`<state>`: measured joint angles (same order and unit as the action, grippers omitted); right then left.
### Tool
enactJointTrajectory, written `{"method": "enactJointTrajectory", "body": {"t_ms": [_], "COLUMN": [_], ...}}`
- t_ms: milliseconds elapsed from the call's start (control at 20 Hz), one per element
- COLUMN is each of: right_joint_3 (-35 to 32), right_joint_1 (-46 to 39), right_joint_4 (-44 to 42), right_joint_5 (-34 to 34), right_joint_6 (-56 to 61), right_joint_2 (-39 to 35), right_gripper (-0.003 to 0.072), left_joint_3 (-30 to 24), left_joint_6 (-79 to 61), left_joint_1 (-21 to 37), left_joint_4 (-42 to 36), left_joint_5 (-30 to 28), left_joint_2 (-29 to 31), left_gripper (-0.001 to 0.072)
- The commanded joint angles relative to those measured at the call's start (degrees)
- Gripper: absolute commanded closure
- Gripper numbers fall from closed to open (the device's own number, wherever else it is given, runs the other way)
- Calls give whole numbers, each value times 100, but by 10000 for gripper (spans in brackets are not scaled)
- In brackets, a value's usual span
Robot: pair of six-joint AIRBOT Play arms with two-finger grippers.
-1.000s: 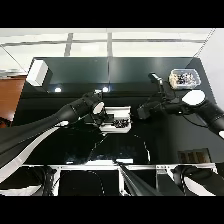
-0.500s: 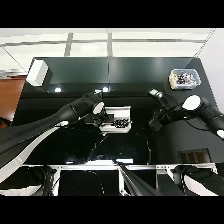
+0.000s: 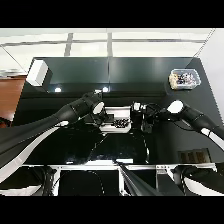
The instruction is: Fold the box and place the chain.
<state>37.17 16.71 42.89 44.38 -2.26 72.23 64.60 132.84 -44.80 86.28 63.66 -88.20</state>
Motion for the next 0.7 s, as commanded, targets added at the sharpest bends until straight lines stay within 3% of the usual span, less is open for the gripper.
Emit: {"method": "enactJointTrajectory", "body": {"t_ms": [0,250,550,600,650], "right_joint_3": [-4,-4,-4,-4,-4], "right_joint_1": [131,452,481,481,479], "right_joint_4": [-299,-376,-389,-382,-363], "right_joint_5": [-208,-627,-629,-629,-634], "right_joint_6": [-450,-581,-570,-568,-501], "right_joint_2": [140,247,334,334,334], "right_gripper": [-30,-30,-29,5,109], "left_joint_3": [0,0,0,0,0], "left_joint_6": [0,0,0,0,0], "left_joint_1": [2,2,2,2,2], "left_joint_4": [2,2,2,2,2], "left_joint_5": [-4,-4,-17,-15,-15], "left_joint_2": [-2,-2,-2,-2,-2], "left_gripper": [679,679,679,679,679]}}
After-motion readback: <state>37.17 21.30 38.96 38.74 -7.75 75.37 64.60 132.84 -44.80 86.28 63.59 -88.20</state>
